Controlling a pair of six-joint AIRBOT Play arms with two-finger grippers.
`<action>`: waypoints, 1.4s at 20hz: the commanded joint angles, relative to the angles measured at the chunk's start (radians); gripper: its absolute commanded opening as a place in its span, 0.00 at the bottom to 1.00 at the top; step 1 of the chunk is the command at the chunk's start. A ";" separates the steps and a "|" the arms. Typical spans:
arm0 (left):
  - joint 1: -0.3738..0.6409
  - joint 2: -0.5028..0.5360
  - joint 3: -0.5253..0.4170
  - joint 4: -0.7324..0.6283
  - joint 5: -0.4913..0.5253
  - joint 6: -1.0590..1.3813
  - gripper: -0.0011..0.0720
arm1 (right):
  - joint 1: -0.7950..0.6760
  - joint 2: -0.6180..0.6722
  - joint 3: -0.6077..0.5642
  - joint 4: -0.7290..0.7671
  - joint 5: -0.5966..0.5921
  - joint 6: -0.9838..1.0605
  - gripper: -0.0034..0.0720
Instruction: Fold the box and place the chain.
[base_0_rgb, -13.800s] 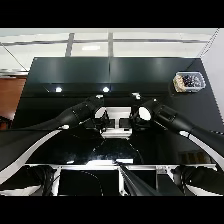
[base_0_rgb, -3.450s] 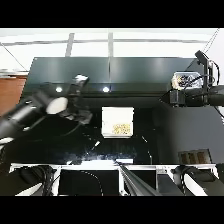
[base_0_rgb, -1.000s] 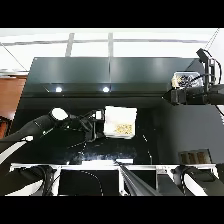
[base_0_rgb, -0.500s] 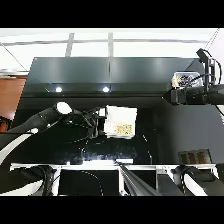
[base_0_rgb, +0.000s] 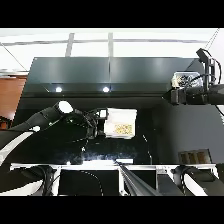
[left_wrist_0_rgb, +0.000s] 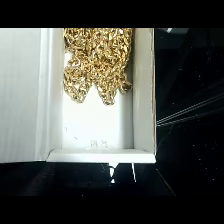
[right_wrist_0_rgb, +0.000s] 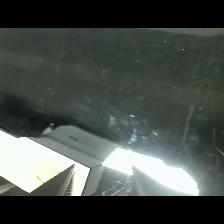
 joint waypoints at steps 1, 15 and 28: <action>0.000 -0.001 0.001 0.006 0.003 0.000 0.75 | 0.042 -0.003 0.000 -0.089 -0.026 -0.005 1.00; 0.000 -0.001 0.001 0.006 0.015 0.000 0.68 | 0.166 -0.462 0.000 0.400 0.002 -0.763 0.95; 0.000 -0.001 0.001 0.006 0.014 0.000 0.68 | 0.296 -0.240 -0.192 0.308 -0.088 -1.098 0.95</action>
